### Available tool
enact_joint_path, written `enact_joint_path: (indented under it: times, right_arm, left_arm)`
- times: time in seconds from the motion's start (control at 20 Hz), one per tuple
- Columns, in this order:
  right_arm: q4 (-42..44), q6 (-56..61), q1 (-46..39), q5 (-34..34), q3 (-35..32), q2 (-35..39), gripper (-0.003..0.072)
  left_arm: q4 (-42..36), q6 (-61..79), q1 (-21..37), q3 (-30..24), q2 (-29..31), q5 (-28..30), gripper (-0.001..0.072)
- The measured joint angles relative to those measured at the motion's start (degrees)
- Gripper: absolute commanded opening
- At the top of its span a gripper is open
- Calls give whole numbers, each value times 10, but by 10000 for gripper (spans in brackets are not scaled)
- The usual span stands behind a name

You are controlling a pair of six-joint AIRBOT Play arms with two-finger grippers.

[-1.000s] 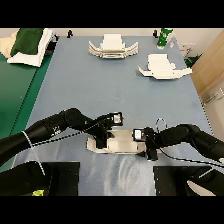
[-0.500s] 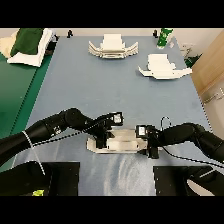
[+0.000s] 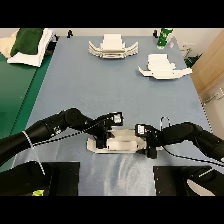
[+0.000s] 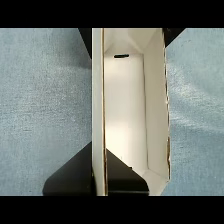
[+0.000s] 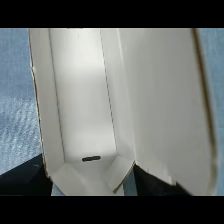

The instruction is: Fold the box.

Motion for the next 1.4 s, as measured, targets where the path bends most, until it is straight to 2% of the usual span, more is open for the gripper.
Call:
enact_joint_path:
  times: [0.2, 0.25, 0.3, 0.8, 0.9, 1.2, 1.3, 1.4]
  right_arm:
    - [3, 0, 0, 4, -5, -2, 713]
    - [4, 0, 0, 5, -6, -2, 686]
    - [5, 0, 1, 5, -7, -2, 627]
    - [6, -1, 21, 12, -22, -2, 623]
    - [5, -1, 22, 17, -27, -2, 580]
    - [2, -1, 22, 25, -32, -2, 580]
    - [2, -1, 22, 25, -33, -2, 509]
    - [1, -1, 22, 26, -33, -2, 509]
  left_arm:
    - [0, 0, 0, 0, 0, 0, 13]
    - [0, 0, 0, 0, 0, 0, 13]
    - [0, 0, 0, 0, 0, 0, 14]
    - [0, 0, 0, 0, 0, -2, 13]
    - [0, 0, 0, 0, 0, -2, 13]
    - [0, 0, 0, 0, 0, 1, 14]
    - [0, 0, 0, 0, 0, 1, 14]
    - [0, 0, 0, 0, 0, -1, 13]
